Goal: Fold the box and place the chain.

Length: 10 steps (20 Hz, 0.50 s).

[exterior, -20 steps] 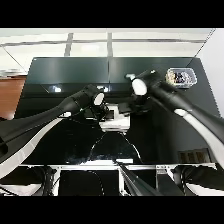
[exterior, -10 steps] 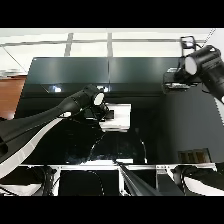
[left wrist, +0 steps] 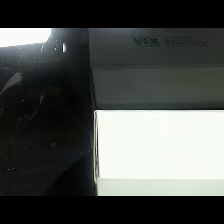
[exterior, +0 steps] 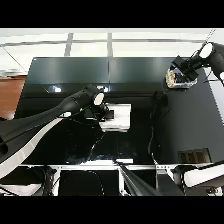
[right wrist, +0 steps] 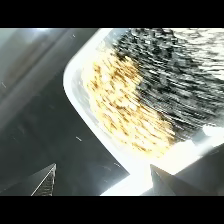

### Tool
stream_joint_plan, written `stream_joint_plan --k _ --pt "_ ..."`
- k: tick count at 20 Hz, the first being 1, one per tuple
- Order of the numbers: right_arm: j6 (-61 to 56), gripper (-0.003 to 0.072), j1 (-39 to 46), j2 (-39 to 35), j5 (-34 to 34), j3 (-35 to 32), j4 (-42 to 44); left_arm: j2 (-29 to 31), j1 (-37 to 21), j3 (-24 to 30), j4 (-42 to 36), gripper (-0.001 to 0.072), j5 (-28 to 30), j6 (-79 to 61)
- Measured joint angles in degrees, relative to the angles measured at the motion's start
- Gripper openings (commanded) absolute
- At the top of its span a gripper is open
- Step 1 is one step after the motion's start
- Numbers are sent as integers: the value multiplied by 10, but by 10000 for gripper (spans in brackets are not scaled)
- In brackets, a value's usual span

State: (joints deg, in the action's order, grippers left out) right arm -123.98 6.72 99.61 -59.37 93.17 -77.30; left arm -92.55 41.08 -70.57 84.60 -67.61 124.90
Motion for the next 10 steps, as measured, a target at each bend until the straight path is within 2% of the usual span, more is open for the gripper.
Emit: stream_joint_plan --k 7,9,10 --pt "-35 720 31 72 8 45 56 0 0 0 2 24 2 0" --pt "-37 652 36 78 7 47 61 0 0 0 2 24 2 0" --pt "-38 652 37 80 5 49 64 0 0 0 2 24 2 0"
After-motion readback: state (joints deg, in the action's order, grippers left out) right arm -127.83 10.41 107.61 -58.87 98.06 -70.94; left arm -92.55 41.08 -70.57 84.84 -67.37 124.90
